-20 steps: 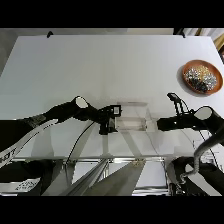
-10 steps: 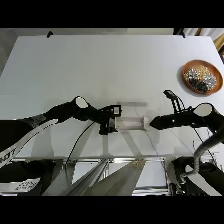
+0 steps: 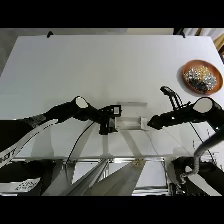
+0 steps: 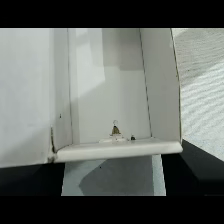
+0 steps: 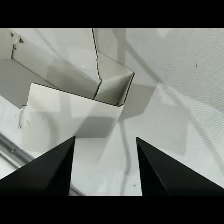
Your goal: Fold the box and place the chain.
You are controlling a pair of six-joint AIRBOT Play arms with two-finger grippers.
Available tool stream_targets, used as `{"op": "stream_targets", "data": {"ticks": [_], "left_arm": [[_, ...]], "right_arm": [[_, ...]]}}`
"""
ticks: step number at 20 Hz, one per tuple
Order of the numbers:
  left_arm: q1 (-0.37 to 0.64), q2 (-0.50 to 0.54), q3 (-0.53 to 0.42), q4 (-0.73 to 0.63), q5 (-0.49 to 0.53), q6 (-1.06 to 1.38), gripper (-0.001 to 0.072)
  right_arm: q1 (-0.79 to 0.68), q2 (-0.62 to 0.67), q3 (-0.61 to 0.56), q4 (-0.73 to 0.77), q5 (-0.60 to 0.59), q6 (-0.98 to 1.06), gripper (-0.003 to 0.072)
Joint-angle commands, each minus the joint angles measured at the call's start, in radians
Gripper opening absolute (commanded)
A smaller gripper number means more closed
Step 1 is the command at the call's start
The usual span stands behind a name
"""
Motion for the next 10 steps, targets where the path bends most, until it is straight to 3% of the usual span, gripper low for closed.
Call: {"op": "stream_targets", "data": {"ticks": [1,3,10], "left_arm": [[0.000,0.000,0.000,0.000,0.000,0.000,0.0334],[0.000,0.000,0.000,0.000,0.000,0.000,0.0334],[0.000,0.000,0.000,0.000,0.000,0.000,0.0334]], "right_arm": [[0.014,0.001,0.005,-0.010,0.022,0.042,0.0464],[0.045,0.001,0.004,-0.020,0.008,0.074,0.0623],[0.193,0.000,0.004,-0.053,-0.149,0.240,0.0617]]}}
